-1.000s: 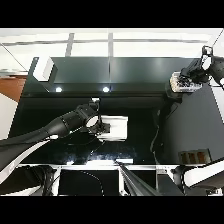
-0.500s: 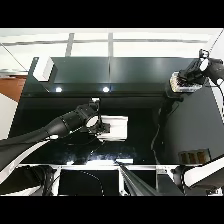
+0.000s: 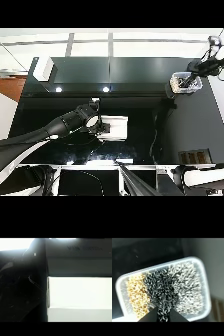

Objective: Fold the box and place the chain.

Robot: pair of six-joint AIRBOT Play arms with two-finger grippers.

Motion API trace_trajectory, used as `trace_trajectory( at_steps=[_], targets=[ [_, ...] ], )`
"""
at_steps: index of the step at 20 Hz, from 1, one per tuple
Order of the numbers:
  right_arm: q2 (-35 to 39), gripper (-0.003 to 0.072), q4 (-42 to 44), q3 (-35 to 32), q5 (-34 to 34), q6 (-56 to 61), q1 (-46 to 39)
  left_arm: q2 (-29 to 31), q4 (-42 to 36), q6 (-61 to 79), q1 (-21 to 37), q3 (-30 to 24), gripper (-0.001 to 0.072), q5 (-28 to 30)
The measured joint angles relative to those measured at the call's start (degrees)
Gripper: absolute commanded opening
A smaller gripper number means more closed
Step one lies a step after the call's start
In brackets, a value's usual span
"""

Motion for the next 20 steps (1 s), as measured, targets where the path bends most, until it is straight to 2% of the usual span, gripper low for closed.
trace_trajectory(
  at_steps=[3, 9, 15, 20],
  targets=[
    [6.3, 0.0044, 1.8, 0.1, 0.8, -3.5, -0.3, 0.0, 0.0, -0.1, 0.0, 0.0, 0.0031, 0.1],
    [18.6, 0.0044, 10.0, 0.1, 9.0, -13.8, -0.3, 0.0, 0.0, -0.1, 0.0, 0.0, 0.0031, 0.7],
    [29.8, 0.0043, 18.8, 0.1, 13.9, -19.3, -0.3, 0.0, 0.0, 0.1, 0.0, 0.0, 0.0031, 0.7],
    [36.0, 0.0045, 28.6, 0.1, 22.9, -23.0, -0.3, 0.0, 0.0, 0.1, 0.0, 0.0, 0.0031, -0.1]
  ],
)
